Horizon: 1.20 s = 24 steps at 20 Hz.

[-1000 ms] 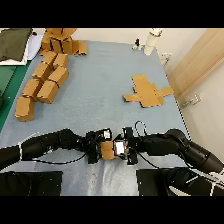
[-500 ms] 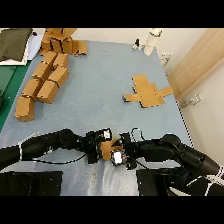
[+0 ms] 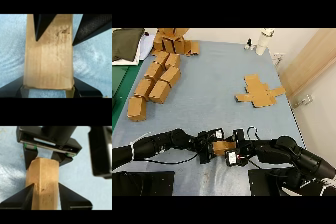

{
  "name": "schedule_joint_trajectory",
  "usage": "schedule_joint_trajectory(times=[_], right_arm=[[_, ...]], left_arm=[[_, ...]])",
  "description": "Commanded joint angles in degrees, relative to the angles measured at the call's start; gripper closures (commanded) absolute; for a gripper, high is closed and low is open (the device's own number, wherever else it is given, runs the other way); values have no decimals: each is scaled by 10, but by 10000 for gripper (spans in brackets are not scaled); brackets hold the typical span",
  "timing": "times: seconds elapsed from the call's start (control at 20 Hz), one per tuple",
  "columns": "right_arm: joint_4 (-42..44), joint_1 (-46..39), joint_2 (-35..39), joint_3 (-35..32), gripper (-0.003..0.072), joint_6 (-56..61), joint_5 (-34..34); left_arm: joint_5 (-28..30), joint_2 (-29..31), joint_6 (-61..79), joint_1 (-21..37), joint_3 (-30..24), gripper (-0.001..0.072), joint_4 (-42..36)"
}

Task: Fold the box.

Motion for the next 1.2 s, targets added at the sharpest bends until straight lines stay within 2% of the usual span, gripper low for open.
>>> schedule_joint_trajectory(times=[0.0,0.05,0.15,0.25,0.35,0.7,0.95,1.15], right_arm=[[-5,0,23,0,194,0,7],[-6,0,23,0,199,0,8],[-7,0,21,0,297,0,9],[-7,0,18,0,303,0,13],[-5,0,18,0,342,0,9],[21,0,-30,0,342,0,-1],[22,0,-23,0,339,1,-9],[28,-1,0,0,230,2,-16]], left_arm=[[0,0,1,0,0,246,0],[0,0,1,0,0,246,0],[0,0,1,0,0,246,0],[0,0,1,0,1,246,0],[0,0,1,0,0,246,0],[0,0,1,0,0,246,0],[0,0,1,0,0,246,0],[0,0,1,0,0,246,0]])
